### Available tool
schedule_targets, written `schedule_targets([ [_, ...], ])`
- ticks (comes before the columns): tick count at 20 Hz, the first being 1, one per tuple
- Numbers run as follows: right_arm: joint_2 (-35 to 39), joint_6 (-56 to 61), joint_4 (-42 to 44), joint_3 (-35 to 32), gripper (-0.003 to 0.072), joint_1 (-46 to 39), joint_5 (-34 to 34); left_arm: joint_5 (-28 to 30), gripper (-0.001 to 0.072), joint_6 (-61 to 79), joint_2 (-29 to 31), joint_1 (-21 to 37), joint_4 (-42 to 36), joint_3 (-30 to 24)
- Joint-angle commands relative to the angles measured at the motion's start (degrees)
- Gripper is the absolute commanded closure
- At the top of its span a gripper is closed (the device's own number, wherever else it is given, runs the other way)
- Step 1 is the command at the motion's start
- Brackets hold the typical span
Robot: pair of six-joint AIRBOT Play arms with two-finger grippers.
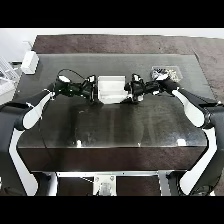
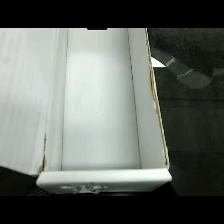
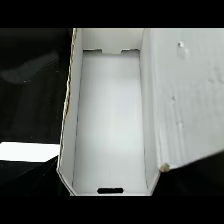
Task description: Fold the box and place the chain.
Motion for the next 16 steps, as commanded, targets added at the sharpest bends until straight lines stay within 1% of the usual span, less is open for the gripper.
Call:
schedule_targets([
  [1,2.58,1.29,-2.25,0.13,-0.0034,-2.10,1.36,-0.37,0.0301,0.04,0.02,0.00,0.20,0.02],
  [3,4.26,3.93,-3.91,0.13,-0.0034,-3.85,1.57,-0.37,0.0301,0.04,0.02,0.00,0.20,0.02],
  [5,6.32,4.98,-3.93,0.13,-0.0034,-5.75,3.41,-0.37,0.0301,0.04,0.02,0.00,0.20,0.02],
  [9,10.99,7.37,-3.89,0.13,-0.0024,-7.41,3.89,-0.37,0.0301,0.04,0.02,0.00,0.20,0.02],
  [10,11.69,9.09,-3.56,0.13,0.0147,-6.80,5.60,-0.39,0.0301,0.04,0.02,0.00,0.20,0.02],
  [11,12.11,9.29,-3.39,0.13,0.0648,-5.84,8.28,-0.37,0.0301,0.04,0.02,0.00,0.20,0.02],
  [12,12.13,9.57,-2.95,0.13,0.0674,-4.74,9.57,-0.37,0.0301,0.04,0.02,0.00,0.20,0.02],
  [14,12.07,10.75,-1.97,0.00,0.0675,-1.92,8.52,-0.37,0.0301,0.04,0.02,0.00,0.20,0.02],
  [16,12.07,12.11,-1.53,0.02,0.0675,1.14,2.69,-0.37,0.0301,0.04,0.02,0.00,0.20,0.02],
])
